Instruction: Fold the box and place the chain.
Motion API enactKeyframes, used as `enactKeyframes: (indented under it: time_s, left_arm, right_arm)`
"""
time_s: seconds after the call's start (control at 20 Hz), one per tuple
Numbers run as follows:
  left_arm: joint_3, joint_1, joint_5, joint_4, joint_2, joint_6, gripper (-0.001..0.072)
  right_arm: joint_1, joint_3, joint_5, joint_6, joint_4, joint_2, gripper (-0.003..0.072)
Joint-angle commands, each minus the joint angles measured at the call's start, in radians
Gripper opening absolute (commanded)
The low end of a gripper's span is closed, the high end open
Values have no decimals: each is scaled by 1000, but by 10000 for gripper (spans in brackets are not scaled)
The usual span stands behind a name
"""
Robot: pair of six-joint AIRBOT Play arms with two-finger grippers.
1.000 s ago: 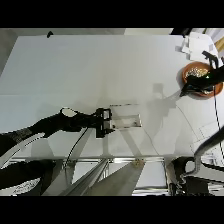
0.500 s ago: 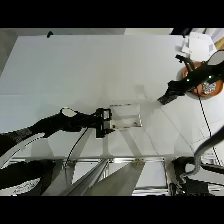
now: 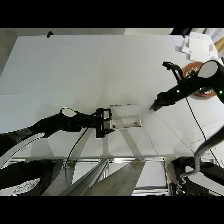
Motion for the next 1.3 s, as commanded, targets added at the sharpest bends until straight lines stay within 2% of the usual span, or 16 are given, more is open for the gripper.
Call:
enactKeyframes:
  time_s: [0.0, 0.25, 0.65, 0.85, 1.25]
  left_arm:
    - [0, 0, 0, 0, 0, 0, 69]
    - [0, 0, 0, 0, 0, 0, 69]
    - [0, 0, 0, 0, 0, 0, 69]
    - [0, 0, 0, 0, 0, 0, 69]
    - [0, 0, 0, 0, 0, 0, 69]
  right_arm:
    - [85, -71, -39, -1, 12, 63, 12]
    - [206, -76, -63, 0, 26, 66, 12]
    - [280, -76, -93, 19, 74, 67, 12]
    - [336, -76, -178, 19, 157, 67, 12]
    - [487, -76, -407, 28, 148, 66, 13]
